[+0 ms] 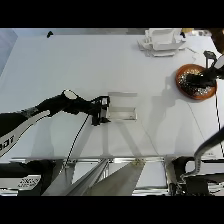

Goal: Fold the box and place the chain.

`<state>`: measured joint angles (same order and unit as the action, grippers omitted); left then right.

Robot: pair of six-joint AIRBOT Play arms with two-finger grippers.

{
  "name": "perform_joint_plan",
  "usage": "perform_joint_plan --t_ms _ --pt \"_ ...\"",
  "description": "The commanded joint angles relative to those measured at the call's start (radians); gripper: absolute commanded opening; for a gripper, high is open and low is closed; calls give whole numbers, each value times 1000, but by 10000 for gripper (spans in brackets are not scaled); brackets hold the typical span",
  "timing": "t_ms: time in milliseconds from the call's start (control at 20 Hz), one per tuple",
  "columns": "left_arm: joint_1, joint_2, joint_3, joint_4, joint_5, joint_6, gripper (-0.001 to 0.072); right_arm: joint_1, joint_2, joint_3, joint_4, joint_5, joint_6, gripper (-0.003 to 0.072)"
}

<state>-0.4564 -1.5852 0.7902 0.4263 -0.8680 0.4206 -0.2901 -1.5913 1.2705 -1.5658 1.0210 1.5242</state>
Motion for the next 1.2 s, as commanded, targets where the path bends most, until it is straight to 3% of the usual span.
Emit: perform_joint_plan --t_ms 0,500,550,700,750,800,1150 --pt "0 0 0 0 0 0 71 -5 -26 1 -1 -14 12 234" --pt "0 0 0 0 0 0 71 -5 -48 1 3 -40 8 213" --pt "0 0 0 0 0 0 71 -5 -51 1 4 -42 3 170" --pt "0 0 0 0 0 0 71 -5 -60 1 10 -36 -12 146" --pt "0 0 0 0 0 0 71 -5 -59 1 10 -33 -19 34" --pt "0 0 0 0 0 0 71 -5 -58 1 11 -28 -32 15" --pt "0 0 0 0 0 0 71 -5 55 1 12 17 -90 14"
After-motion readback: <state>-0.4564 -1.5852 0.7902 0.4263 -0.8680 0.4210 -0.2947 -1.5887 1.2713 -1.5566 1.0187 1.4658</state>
